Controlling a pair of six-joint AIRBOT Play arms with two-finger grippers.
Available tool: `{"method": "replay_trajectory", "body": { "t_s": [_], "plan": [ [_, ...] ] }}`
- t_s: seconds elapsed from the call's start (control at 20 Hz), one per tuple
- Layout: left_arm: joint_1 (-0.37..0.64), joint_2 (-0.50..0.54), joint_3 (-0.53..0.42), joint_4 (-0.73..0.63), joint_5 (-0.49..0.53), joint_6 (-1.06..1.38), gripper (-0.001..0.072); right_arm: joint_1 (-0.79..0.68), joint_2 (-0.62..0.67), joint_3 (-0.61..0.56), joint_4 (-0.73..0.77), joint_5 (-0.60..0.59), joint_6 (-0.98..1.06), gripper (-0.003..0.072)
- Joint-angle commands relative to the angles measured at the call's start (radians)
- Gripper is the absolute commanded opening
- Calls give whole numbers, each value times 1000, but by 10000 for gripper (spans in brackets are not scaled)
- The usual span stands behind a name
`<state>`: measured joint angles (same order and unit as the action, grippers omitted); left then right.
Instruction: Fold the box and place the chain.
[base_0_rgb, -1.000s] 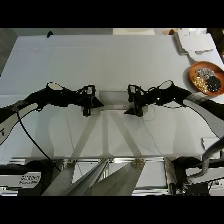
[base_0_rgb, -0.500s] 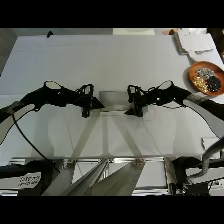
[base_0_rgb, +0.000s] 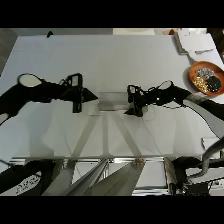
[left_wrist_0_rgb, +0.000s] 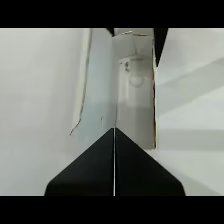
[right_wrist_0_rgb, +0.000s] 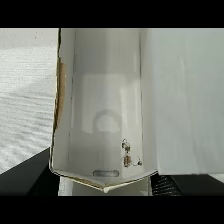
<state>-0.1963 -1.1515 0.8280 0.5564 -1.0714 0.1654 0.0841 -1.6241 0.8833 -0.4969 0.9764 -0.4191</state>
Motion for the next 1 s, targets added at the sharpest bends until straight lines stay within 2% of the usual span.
{"method": "replay_trajectory", "body": {
  "t_s": [0.0,0.15,0.25,0.4,0.65,0.95],
  "plan": [
    [63,130,-1,183,69,-491,7,0,0,0,0,0,-1,466],
    [144,148,-27,353,85,-933,6,0,0,0,0,0,-1,466],
    [172,134,-83,388,95,-1118,8,0,0,0,0,0,-1,466],
    [172,89,-155,366,111,-1188,7,0,0,0,0,0,-1,466],
    [160,-46,-161,364,130,-1304,9,0,0,0,0,0,-1,466],
    [128,-65,-161,318,201,-1318,6,0,-1,0,0,0,0,466]
  ]
}}
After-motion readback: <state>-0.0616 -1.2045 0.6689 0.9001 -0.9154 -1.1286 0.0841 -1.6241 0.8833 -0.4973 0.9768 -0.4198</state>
